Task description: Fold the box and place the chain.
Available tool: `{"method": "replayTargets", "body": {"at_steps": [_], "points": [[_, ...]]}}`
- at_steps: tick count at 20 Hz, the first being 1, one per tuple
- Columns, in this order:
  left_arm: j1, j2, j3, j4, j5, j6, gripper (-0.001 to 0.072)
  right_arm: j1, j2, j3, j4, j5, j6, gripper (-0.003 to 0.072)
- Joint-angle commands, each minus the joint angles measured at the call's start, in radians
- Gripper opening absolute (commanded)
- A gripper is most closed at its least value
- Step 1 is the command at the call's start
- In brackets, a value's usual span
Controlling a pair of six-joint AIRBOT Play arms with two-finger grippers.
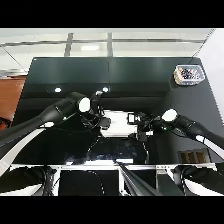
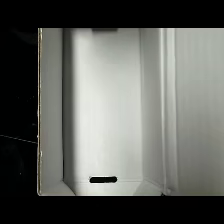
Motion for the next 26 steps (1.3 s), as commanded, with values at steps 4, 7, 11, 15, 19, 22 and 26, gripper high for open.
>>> {"method": "replayTargets", "body": {"at_steps": [4, 7, 11, 15, 19, 22, 26], "points": [[-0.122, 0.0, 0.03, 0.265, 0.032, -0.307, 0.039, 0.001, -0.001, 0.0, 0.0, 0.0, 0.0, 0.0484], [-0.124, -0.004, 0.03, 0.234, 0.021, -0.317, 0.0366, 0.001, -0.001, 0.0, 0.0, 0.0, 0.0, 0.0484], [-0.124, -0.004, 0.03, 0.236, 0.023, -0.37, 0.0368, 0.001, -0.001, 0.0, 0.0, 0.0, 0.0, 0.0484], [-0.124, 0.006, 0.03, 0.24, 0.002, -0.399, 0.0369, 0.001, -0.001, 0.0, 0.0, 0.0, 0.0, 0.0484], [-0.126, 0.026, 0.03, 0.266, -0.005, -0.448, 0.037, 0.001, -0.001, 0.0, 0.0, 0.0, 0.0, 0.0484], [-0.144, 0.031, 0.03, 0.283, -0.024, -0.481, 0.037, 0.001, -0.001, 0.0, 0.0, 0.0, 0.0, 0.0484], [-0.183, 0.034, 0.03, 0.359, -0.071, -0.515, 0.037, 0.001, -0.001, 0.0, 0.0, 0.0, 0.0, 0.0484]]}}
